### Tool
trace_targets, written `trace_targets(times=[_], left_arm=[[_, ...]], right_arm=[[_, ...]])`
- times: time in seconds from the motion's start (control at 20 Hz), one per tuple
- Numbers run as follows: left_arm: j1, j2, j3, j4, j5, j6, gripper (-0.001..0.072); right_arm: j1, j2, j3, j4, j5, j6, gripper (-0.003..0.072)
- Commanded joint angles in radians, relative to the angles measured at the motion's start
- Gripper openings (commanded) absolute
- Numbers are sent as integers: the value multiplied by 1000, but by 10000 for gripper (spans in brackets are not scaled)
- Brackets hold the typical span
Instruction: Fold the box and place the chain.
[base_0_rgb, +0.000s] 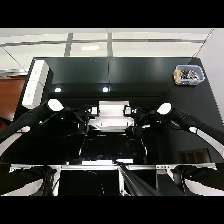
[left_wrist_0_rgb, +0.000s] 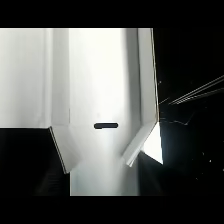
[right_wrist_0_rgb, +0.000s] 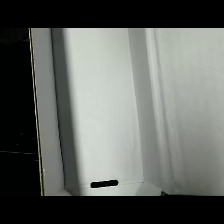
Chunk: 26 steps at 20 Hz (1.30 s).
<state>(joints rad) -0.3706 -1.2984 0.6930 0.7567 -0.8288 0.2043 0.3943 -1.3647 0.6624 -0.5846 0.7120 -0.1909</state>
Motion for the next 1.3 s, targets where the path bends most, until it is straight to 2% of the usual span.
trace_targets(times=[0.0, 0.05, 0.1, 0.2, 0.4, 0.6, 0.8, 1.15, 1.2, 1.25], left_arm=[[-1, -7, 4, -70, 3, 2, 372], [-2, -9, 4, -91, 17, 2, 249], [-2, -13, 4, -107, 27, 2, 209], [-2, -20, 4, -111, 31, 1, 209], [-2, -35, 4, -189, -26, 1, 208], [-23, -58, 4, -269, -9, 2, 208], [-55, -102, 4, -272, 11, 2, 208], [-55, -105, 4, -269, 17, 2, 195], [-55, -105, 4, -269, 19, 2, 198], [-55, -105, 4, -270, 21, 2, 268]], right_arm=[[1, -1, 0, 0, 0, 0, 202], [1, -1, 0, 0, 0, 0, 201], [1, -1, 0, 0, 0, 0, 201], [1, -1, 0, 0, 0, 0, 201], [1, -1, 0, 0, 0, 0, 202], [1, -1, 0, 0, 0, 0, 202], [1, -1, 0, 0, 0, 0, 202], [1, -1, 0, 0, 0, 0, 202], [1, -1, 0, 0, 0, 0, 202], [1, -1, 0, 0, 0, 0, 202]])
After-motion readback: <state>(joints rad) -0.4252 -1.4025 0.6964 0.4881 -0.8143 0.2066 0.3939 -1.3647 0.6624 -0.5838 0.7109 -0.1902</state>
